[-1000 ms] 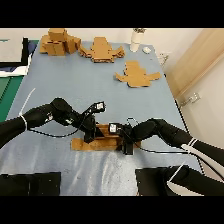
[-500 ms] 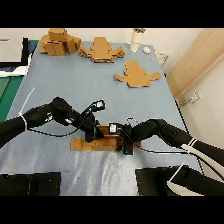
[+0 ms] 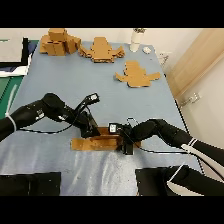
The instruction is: Fold the box.
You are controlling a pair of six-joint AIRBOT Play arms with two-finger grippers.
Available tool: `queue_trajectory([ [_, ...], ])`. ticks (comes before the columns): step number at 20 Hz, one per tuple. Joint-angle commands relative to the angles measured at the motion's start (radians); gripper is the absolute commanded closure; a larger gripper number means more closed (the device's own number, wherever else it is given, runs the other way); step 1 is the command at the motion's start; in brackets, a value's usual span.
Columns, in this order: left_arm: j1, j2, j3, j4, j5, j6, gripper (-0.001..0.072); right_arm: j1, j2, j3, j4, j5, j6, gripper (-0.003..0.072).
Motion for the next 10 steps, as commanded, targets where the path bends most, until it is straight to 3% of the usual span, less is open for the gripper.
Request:
queue_trajectory([
  [1, 0.039, 0.053, 0.001, 0.168, -0.098, -0.226, 0.0223, 0.000, 0.000, 0.001, -0.003, 0.000, 0.000, 0.0173],
  [2, 0.045, 0.055, 0.001, 0.200, -0.142, -0.300, 0.0293, 0.000, 0.000, 0.001, -0.003, 0.001, 0.000, 0.0173],
  [3, 0.048, 0.053, 0.000, 0.221, -0.203, -0.367, 0.0517, 0.000, 0.000, 0.001, -0.003, 0.001, 0.000, 0.0173],
  [4, 0.048, 0.053, 0.001, 0.243, -0.255, -0.387, 0.0694, 0.000, 0.000, 0.001, -0.003, 0.000, 0.000, 0.0173],
  [8, 0.046, 0.053, -0.002, 0.219, -0.348, -0.580, 0.0698, 0.000, 0.000, 0.002, -0.003, 0.000, 0.000, 0.0173],
  [10, 0.046, 0.053, -0.014, 0.069, -0.340, -0.585, 0.0698, 0.000, 0.000, 0.002, -0.003, -0.003, 0.000, 0.0173],
])
